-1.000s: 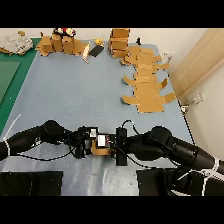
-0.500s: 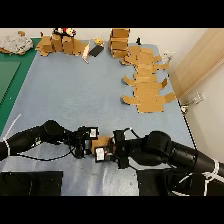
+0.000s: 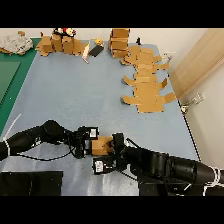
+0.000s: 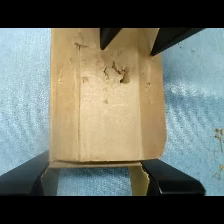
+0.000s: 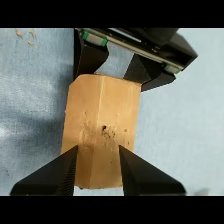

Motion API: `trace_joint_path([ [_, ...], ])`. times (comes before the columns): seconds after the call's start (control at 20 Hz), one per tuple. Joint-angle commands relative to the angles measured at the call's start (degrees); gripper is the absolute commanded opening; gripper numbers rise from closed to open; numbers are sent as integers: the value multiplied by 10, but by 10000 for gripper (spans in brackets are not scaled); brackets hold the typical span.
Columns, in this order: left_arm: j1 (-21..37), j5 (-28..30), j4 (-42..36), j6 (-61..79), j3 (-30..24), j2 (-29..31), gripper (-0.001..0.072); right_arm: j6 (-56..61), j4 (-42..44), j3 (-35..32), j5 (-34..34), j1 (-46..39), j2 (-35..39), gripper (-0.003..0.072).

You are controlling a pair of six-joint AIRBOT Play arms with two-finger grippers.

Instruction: Fold the box.

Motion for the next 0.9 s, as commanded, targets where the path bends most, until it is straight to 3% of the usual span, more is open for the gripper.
trace_joint_path([
  [0.0,0,0,0,0,0,0,528,37,-41,-7,9,12,1,409],
  [0.35,0,0,0,0,0,0,528,50,-59,-10,10,13,-16,407],
  [0.55,0,0,0,0,0,0,529,114,-129,-10,1,37,-17,396],
  [0.65,0,0,0,0,0,0,529,132,-144,-10,-12,49,-17,322],
  [0.85,0,0,0,0,0,0,529,156,-168,-10,-35,71,-16,292],
])
